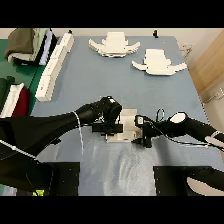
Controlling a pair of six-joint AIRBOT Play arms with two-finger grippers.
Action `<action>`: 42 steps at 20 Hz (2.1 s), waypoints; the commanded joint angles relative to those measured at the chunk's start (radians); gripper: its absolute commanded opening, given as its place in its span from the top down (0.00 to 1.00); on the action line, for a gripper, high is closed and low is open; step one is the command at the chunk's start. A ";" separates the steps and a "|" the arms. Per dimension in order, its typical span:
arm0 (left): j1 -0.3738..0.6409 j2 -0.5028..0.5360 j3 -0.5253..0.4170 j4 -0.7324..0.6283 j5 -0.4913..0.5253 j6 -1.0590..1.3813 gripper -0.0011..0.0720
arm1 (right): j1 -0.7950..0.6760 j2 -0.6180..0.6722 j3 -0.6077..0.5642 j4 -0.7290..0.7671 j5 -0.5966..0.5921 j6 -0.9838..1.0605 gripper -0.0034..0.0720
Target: Fold the box.
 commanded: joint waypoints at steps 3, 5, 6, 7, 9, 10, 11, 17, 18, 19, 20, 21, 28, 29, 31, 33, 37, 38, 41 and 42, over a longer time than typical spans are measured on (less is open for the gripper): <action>-0.003 -0.002 0.000 0.026 -0.004 -0.064 0.96 | 0.000 0.000 0.000 0.000 0.000 0.000 0.24; -0.012 -0.002 0.000 0.040 -0.005 -0.063 0.96 | 0.000 0.000 0.000 0.000 0.000 0.000 0.24; -0.013 -0.002 0.000 0.040 -0.004 -0.060 0.96 | 0.000 0.000 0.000 0.000 0.000 0.000 0.24; -0.018 -0.002 0.001 0.040 -0.004 -0.060 0.96 | 0.000 0.000 0.000 0.000 0.000 0.000 0.24; -0.018 -0.002 0.001 0.041 -0.007 -0.055 0.95 | 0.000 0.000 0.000 0.000 0.000 0.000 0.24; -0.018 -0.002 0.001 0.043 -0.007 -0.053 0.61 | 0.000 0.000 0.000 0.000 0.000 0.000 0.24; -0.018 -0.002 0.001 0.043 -0.015 -0.053 0.31 | 0.000 0.000 0.000 0.000 0.000 0.000 0.24; -0.017 0.000 0.001 0.046 -0.026 -0.053 0.25 | 0.000 0.000 0.000 0.000 0.000 0.000 0.24; -0.016 0.004 0.001 0.047 -0.025 -0.054 0.25 | 0.000 0.000 0.000 0.000 0.000 0.000 0.24; -0.016 0.006 0.003 0.057 -0.026 -0.062 0.25 | 0.000 0.000 0.000 0.000 0.000 0.000 0.24; -0.016 0.006 0.008 0.064 -0.029 -0.064 0.26 | 0.000 0.000 0.000 0.000 0.000 0.000 0.24; -0.016 0.006 0.008 0.067 -0.029 -0.064 0.34 | 0.000 0.000 0.000 0.000 0.000 0.000 0.24; -0.021 -0.010 0.007 0.086 0.013 -0.115 0.59 | 0.000 0.000 0.000 0.000 0.000 0.000 0.24; -0.025 -0.011 0.007 0.089 0.017 -0.124 0.59 | 0.000 0.000 0.000 0.000 0.000 0.000 0.24; -0.038 -0.011 0.007 0.103 0.023 -0.154 0.60 | 0.000 0.000 0.000 0.000 0.000 0.000 0.24; -0.055 -0.011 0.007 0.127 0.023 -0.176 0.61 | 0.000 0.000 0.000 0.000 0.000 0.000 0.24; -0.063 -0.011 0.008 0.138 0.023 -0.175 0.96 | 0.000 0.000 0.000 0.000 0.000 0.000 0.24; -0.063 -0.011 0.007 0.138 0.023 -0.175 0.96 | 0.000 0.000 0.000 0.000 0.000 0.000 0.24; -0.063 -0.011 0.007 0.138 0.023 -0.174 0.96 | 0.000 0.000 0.000 0.000 0.000 0.000 0.24; -0.063 -0.011 0.008 0.138 0.023 -0.170 0.96 | 0.000 0.000 0.000 0.000 0.000 0.000 0.24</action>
